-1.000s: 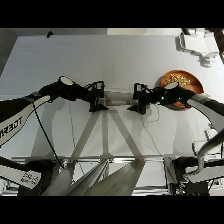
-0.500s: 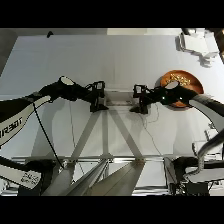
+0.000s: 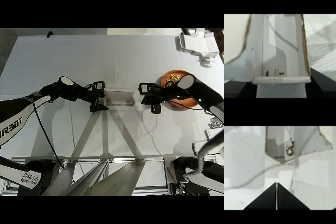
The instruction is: Fold the box and place the chain.
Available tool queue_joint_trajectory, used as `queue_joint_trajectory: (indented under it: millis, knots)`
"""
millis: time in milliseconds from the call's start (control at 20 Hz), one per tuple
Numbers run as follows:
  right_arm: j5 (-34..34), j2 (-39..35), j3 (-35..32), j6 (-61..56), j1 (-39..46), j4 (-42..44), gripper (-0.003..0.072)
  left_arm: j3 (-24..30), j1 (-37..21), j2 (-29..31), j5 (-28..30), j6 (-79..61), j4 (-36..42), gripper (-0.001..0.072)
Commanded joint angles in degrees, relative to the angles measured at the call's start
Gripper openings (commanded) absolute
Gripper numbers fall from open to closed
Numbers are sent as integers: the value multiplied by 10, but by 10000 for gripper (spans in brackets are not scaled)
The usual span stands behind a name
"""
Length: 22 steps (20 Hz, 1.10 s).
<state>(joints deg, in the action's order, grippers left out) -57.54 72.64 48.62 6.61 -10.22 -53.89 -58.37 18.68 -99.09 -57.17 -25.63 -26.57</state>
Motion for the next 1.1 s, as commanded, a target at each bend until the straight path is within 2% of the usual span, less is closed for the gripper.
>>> queue_joint_trajectory:
  millis: [0, 100, 200, 400, 650, 950, 1050]
  knots:
    - [-44, -33, 1, -25, -1, 65, 6, 0, 0, 0, 0, 0, 0, 226]
    - [-26, -30, 1, -25, -1, 164, 5, 0, 0, 0, 0, 0, 0, 226]
    - [21, -19, 1, -25, -1, 257, 5, 0, 0, 0, 0, 0, 0, 226]
    - [97, 45, 1, -25, -1, 329, 5, 0, 0, 0, 0, 0, 0, 226]
    - [151, 118, 1, -25, 0, 342, 5, 0, 0, 0, 0, 0, 0, 226]
    - [155, 128, 1, -25, 0, 342, 5, 0, 0, 0, 0, 0, 0, 226]
    - [134, 125, 1, -25, 0, 339, 5, 0, 0, 0, 0, 0, 0, 226]
